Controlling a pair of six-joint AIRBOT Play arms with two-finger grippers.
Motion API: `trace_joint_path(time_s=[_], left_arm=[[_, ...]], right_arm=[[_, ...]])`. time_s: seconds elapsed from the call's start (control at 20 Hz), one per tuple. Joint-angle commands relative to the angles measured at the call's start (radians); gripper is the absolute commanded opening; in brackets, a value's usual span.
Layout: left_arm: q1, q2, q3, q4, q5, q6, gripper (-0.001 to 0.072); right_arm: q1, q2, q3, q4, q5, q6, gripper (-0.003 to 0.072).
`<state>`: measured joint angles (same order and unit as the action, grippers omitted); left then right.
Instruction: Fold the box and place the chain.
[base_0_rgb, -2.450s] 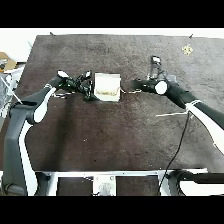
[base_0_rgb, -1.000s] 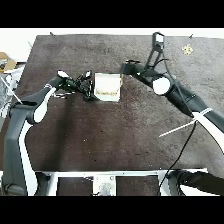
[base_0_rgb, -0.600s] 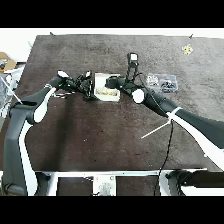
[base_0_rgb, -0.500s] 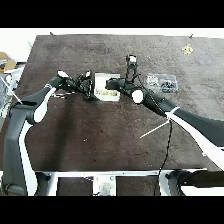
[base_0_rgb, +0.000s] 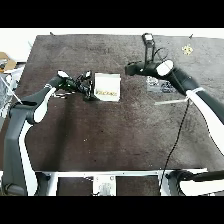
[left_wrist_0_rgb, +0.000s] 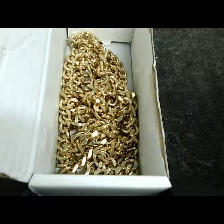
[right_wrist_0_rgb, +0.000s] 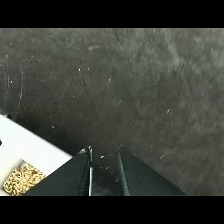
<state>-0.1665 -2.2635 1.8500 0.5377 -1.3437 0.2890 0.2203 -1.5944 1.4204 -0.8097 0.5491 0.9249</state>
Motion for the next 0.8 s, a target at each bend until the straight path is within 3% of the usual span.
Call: trace_joint_path(time_s=[0.0,0.15,0.35,0.5,0.65,0.75], left_arm=[[0.001,0.0,0.001,0.0,0.0,0.0,0.0415],[0.001,0.0,0.001,0.0,0.0,0.0,0.0415],[0.001,0.0,0.001,0.0,0.0,0.0,0.0415],[0.001,0.0,0.001,0.0,0.0,0.0,0.0415],[0.001,0.0,0.001,0.0,0.0,0.0,0.0415],[0.001,0.0,0.001,0.0,0.0,0.0,0.0416]], right_arm=[[-0.13,-0.147,0.167,0.33,0.285,-0.337,0.0196],[-0.162,-0.298,0.254,0.443,0.372,-0.447,0.0196],[-0.148,-0.407,0.283,0.584,0.467,-0.615,0.0196],[-0.136,-0.422,0.283,0.568,0.498,-0.683,0.0196],[-0.134,-0.405,0.278,0.558,0.624,-0.769,0.0137],[-0.132,-0.369,0.253,0.505,0.667,-0.776,0.0137]])
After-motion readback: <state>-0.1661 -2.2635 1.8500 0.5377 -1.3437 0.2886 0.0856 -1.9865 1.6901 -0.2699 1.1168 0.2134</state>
